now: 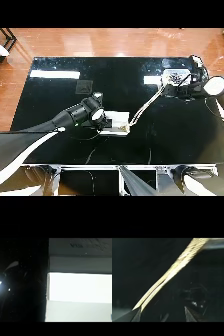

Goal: Fold the box and place the chain.

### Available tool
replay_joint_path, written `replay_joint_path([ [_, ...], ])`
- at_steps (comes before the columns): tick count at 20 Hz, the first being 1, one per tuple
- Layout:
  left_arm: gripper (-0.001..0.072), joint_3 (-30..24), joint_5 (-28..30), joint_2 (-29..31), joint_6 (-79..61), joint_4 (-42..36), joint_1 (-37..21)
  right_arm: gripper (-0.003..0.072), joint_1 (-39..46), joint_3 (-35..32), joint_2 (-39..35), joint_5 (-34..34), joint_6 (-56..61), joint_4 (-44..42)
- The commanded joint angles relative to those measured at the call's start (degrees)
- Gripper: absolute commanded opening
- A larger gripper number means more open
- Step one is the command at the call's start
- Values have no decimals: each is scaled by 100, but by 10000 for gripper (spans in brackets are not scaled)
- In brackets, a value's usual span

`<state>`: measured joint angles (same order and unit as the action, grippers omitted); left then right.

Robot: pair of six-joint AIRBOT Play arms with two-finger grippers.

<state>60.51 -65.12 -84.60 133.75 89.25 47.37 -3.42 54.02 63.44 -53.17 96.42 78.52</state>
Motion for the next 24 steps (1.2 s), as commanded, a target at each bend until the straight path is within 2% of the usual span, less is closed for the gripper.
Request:
replay_joint_path([
  [1, 24, -2, -15, 0, 0, -17, 2, 712, 260, 44, 787, 1316, 671, 286],
  [6, 24, -2, -11, 0, 0, -24, 2, 710, 260, 1029, 2177, 1222, 1447, 221],
  [10, 24, -2, 0, 0, 0, -24, 2, 702, 260, 1652, 2898, 837, 2109, 210],
  [13, 24, -2, 2, 0, 0, -22, 2, 700, 260, 1810, 3178, 732, 2339, 205],
  [15, 24, -2, 13, -2, 0, -22, 2, 564, 260, 1810, 3228, 791, 2339, 192],
  [16, 24, -2, 13, -2, 0, -22, 2, 564, 260, 1810, 3241, 850, 2339, 186],
  [17, 24, -2, 13, -2, 0, -22, 2, 488, 260, 1810, 3241, 909, 2339, 190],
  [18, 24, -2, 13, -2, 0, -20, 2, 458, 260, 1810, 3241, 975, 2339, 192],
  [19, 24, -2, 13, -2, 0, -20, 2, 318, 260, 1810, 3241, 1016, 2334, 177],
  [20, 24, -2, 11, -2, 0, -20, 2, 96, 260, 1812, 3241, 1010, 2297, 76],
  [21, 24, -2, 11, -2, 0, -20, 2, 22, 260, 1812, 3241, 992, 2201, -52],
  [24, 24, -2, 7, -2, 0, -20, 2, 21, 260, 1812, 3119, 848, 1753, -352],
])
